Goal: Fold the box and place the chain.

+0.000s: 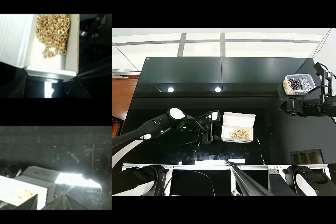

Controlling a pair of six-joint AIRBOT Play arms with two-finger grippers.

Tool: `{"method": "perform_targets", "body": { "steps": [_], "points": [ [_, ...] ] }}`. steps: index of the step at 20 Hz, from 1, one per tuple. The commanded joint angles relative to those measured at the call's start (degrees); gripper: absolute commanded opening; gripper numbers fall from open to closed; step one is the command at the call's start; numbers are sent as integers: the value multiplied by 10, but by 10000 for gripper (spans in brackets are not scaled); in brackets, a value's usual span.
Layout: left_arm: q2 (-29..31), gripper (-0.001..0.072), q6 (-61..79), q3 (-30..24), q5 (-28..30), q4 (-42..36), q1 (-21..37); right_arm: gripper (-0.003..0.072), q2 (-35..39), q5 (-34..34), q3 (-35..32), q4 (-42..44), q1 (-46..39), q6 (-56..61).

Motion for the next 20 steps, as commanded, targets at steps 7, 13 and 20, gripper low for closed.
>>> {"method": "perform_targets", "body": {
  "steps": [7, 13, 20],
  "points": [
    [-20, 707, 0, 26, -1, 23, -12, 414, 0, 0, 0, 0, 0, 0],
    [-24, 704, 25, 32, 5, 26, -35, 414, 0, 0, 0, 0, 0, 0],
    [-24, 461, 25, 32, 5, 26, -35, 414, -8, -78, -41, 8, 50, -11]
  ]
}}
